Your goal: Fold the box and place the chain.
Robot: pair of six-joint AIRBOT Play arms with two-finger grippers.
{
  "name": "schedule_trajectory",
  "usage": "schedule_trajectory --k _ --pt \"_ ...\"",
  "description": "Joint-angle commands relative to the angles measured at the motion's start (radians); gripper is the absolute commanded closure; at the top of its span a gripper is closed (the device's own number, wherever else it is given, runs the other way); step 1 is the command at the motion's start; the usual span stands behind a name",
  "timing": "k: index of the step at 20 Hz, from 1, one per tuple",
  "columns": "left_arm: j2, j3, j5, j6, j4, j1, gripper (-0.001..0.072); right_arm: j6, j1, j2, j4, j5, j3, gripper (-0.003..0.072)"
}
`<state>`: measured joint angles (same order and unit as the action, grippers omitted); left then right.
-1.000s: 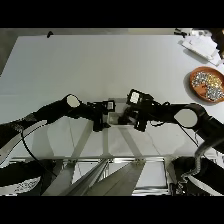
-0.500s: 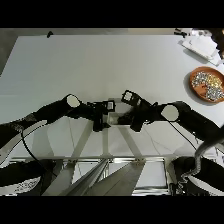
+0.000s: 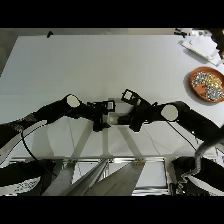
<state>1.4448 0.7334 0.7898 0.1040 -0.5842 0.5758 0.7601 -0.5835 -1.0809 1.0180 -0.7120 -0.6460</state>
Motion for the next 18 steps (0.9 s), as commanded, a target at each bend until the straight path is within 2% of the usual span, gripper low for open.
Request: schedule_trajectory --k 1,2,4,5,7,9,11,13,15,18 --pt "0.000 0.000 0.000 0.000 0.000 -0.001 0.0257 0.030 0.000 0.037 0.003 -0.049 -0.007 0.0411" --pt "0.000 0.000 -0.001 0.000 0.000 -0.001 0.0257 0.037 0.000 0.070 0.013 -0.111 -0.021 0.0450" --pt "0.000 0.000 0.000 0.000 0.000 -0.001 0.0257 0.106 0.000 0.162 0.109 -0.266 -0.057 0.0637" --pt "0.000 0.000 0.000 0.000 0.000 -0.001 0.0257 0.158 0.000 0.212 0.183 -0.332 -0.070 0.0676" --pt "0.000 0.000 0.000 0.000 0.000 -0.001 0.0257 0.312 0.049 0.294 0.335 -0.416 -0.076 0.0677" --pt "0.000 0.000 0.000 0.000 0.000 -0.001 0.0257 0.416 0.182 0.300 0.397 -0.447 -0.076 0.0678" --pt "0.000 0.000 0.000 0.000 0.000 -0.001 0.0257 0.420 0.329 0.253 0.328 -0.373 -0.076 0.0678" --pt "0.000 0.000 -0.001 0.000 0.000 -0.001 0.0257 0.392 0.428 0.156 0.209 -0.249 -0.077 0.0677" --pt "0.000 0.000 0.000 0.000 0.000 -0.001 0.0257 0.312 0.460 0.035 0.090 -0.178 -0.093 0.0680" --pt "0.000 0.000 0.000 0.000 0.000 -0.001 0.0257 0.145 0.461 -0.172 -0.127 -0.185 -0.199 0.0681"
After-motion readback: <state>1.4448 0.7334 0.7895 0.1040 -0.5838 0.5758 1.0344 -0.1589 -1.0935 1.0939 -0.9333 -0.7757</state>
